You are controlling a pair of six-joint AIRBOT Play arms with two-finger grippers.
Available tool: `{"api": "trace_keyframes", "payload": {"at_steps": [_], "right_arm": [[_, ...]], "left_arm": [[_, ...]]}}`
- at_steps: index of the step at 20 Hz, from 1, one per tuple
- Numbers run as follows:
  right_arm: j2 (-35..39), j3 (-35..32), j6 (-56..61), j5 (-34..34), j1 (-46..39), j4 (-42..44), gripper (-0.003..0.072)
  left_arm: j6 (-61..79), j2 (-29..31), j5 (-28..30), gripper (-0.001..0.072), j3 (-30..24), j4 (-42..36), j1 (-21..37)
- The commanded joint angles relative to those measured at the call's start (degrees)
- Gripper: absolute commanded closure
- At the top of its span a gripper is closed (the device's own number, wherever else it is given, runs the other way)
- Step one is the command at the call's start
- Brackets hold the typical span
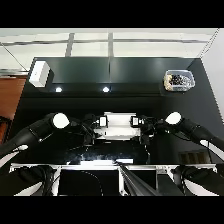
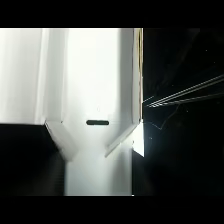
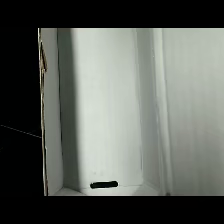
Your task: Fold the box and place the chain.
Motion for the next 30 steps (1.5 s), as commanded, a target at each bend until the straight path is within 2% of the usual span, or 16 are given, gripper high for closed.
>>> {"api": "trace_keyframes", "payload": {"at_steps": [1, 9, 15, 18, 20, 21, 22, 23, 24, 25, 26, 27, 28, 30], "right_arm": [[0.0, 0.0, 0.0, 0.0, 0.0, 0.0, 0.0506], [0.0, 0.0, 0.0, -0.2, 0.0, 0.0, 0.0506], [0.0, 0.0, 0.0, -0.2, 0.0, 0.1, 0.0506], [0.0, 0.0, 0.0, -0.2, 0.0, 0.1, 0.0506], [0.0, 0.0, 0.0, -0.3, 0.0, 0.1, 0.0506], [0.0, 0.0, 0.0, -0.3, 0.0, 0.1, 0.0506], [0.0, 0.0, 0.0, -0.3, 0.0, 0.1, 0.0506], [0.0, 0.0, 0.0, -0.3, 0.0, 0.1, 0.0506], [0.0, 0.0, 0.0, -0.3, 0.0, 0.1, 0.0506], [0.0, 0.0, 0.0, -0.3, 0.0, 0.1, 0.0506], [0.0, 0.0, 0.0, -0.3, 0.0, 0.1, 0.0506], [0.0, 0.0, 0.0, -0.3, 0.0, 0.1, 0.0506], [0.0, 0.0, 0.0, -0.2, 0.0, 0.1, 0.0506], [0.0, 0.0, 0.0, -0.3, 0.0, 0.1, 0.0506]], "left_arm": [[0.8, -1.0, 1.7, 0.0544, -0.1, -2.2, -1.5], [2.9, -3.6, 3.7, 0.0557, -0.1, -13.8, -1.9], [2.9, -5.3, 3.6, 0.0539, -0.1, -14.5, -2.0], [3.0, -5.3, 3.8, 0.0345, -0.1, -14.5, -2.0], [2.9, -5.3, 3.8, 0.0259, -0.1, -14.5, -2.0], [2.9, -5.3, 3.5, 0.0278, -0.1, -14.4, -2.0], [2.9, -5.3, 3.3, 0.0391, -0.1, -14.5, -2.0], [2.9, -5.3, 3.1, 0.0394, -0.1, -14.5, -2.0], [2.9, -5.3, 3.1, 0.0278, -0.1, -14.7, -2.0], [2.9, -5.3, 3.1, 0.0227, -0.1, -14.6, -2.0], [2.9, -5.2, 3.1, 0.0335, 0.0, -13.2, -1.9], [2.6, -4.7, 2.7, 0.0577, 0.6, -8.5, -1.4], [0.2, -3.8, 1.2, 0.0683, 1.6, -3.4, -0.5], [-9.2, -1.1, -4.0, 0.0684, 4.0, 3.5, 2.7]]}}
